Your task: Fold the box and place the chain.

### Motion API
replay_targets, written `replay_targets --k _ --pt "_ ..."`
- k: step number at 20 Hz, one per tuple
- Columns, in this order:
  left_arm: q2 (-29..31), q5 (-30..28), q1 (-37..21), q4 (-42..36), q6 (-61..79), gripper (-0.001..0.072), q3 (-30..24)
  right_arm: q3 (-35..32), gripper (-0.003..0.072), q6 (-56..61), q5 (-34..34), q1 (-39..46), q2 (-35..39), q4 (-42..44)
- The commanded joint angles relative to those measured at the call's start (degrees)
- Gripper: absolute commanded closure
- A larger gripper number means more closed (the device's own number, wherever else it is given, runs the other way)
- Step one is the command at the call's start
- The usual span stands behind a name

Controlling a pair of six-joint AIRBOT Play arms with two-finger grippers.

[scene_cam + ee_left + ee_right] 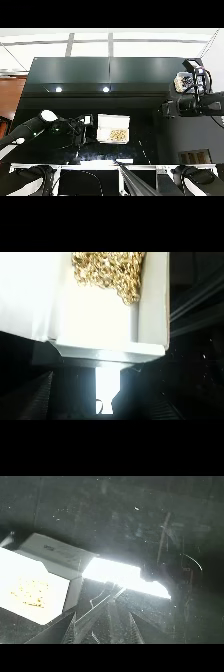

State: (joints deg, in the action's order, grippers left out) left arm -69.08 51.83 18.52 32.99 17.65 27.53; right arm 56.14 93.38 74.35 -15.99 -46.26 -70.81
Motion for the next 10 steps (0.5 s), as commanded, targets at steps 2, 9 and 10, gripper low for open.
replay_targets --k 2,9,10 --pt "-0.3 0.0 0.0 -2.0 0.0 -0.0003 0.2 0.0 0.0272 0.1 0.0 0.0 0.0 0.0" --pt "-0.3 0.2 0.9 -4.1 0.2 -0.0003 0.3 0.0 0.0272 0.1 0.0 0.0 0.0 -1.0" --pt "-0.3 0.2 1.5 -4.1 0.2 -0.0002 0.4 0.0 0.0272 0.1 0.0 0.0 0.0 -1.0"
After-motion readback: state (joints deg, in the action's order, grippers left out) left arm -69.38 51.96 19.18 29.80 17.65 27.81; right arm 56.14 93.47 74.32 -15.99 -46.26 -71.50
